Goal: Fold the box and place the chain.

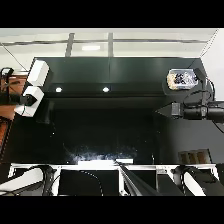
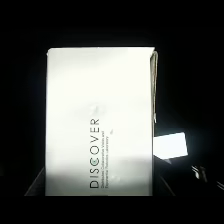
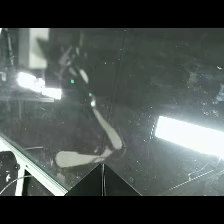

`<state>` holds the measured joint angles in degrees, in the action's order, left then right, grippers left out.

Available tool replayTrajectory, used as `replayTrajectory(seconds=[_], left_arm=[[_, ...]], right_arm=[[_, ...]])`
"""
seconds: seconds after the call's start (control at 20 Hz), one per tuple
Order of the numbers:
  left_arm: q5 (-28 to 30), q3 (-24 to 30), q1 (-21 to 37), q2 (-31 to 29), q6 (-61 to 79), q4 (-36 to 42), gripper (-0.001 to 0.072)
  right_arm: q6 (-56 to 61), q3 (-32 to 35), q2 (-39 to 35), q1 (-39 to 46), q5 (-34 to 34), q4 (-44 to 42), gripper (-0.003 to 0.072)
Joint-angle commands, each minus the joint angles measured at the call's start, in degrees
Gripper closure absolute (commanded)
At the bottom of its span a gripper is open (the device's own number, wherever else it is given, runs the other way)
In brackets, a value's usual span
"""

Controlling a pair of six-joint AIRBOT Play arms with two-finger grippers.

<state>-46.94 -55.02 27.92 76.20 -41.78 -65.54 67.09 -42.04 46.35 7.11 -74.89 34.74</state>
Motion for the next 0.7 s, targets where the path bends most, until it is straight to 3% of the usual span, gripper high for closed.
replayTrajectory(seconds=[0.0, 0.15, 0.3, 0.35, 0.4, 0.5, 0.65], left_arm=[[1.4, -11.2, 0.3, 9.4, -1.0, -1.0, 0.0422], [1.1, -17.4, -0.3, 15.0, -2.2, -1.1, 0.0421], [0.9, -18.3, -1.2, 17.7, -2.4, -1.3, 0.0387], [0.3, -18.3, -1.4, 18.2, -2.7, -2.1, 0.0131], [0.3, -18.3, -1.4, 18.3, -4.8, -3.4, -0.0005], [-2.4, -20.2, -1.4, 17.6, -9.9, -7.1, -0.0005], [-11.7, -26.1, -1.4, 15.1, -16.5, -11.2, -0.0004]], right_arm=[[1.1, -0.1, 0.0, 0.0, 0.6, 0.1, 0.0666], [1.7, -0.1, 0.0, 0.0, 2.1, 0.1, 0.0666], [2.1, -0.1, 0.0, 0.0, 3.1, 1.4, 0.0666], [2.7, -0.1, 0.0, 0.0, 3.2, 2.3, 0.0666], [2.9, -0.1, 0.0, 0.0, 3.1, 2.7, 0.0667], [3.0, -0.1, 0.0, 0.0, 3.0, 2.8, 0.0666], [3.0, -0.1, 0.0, 0.0, 3.0, 2.7, 0.0667]])
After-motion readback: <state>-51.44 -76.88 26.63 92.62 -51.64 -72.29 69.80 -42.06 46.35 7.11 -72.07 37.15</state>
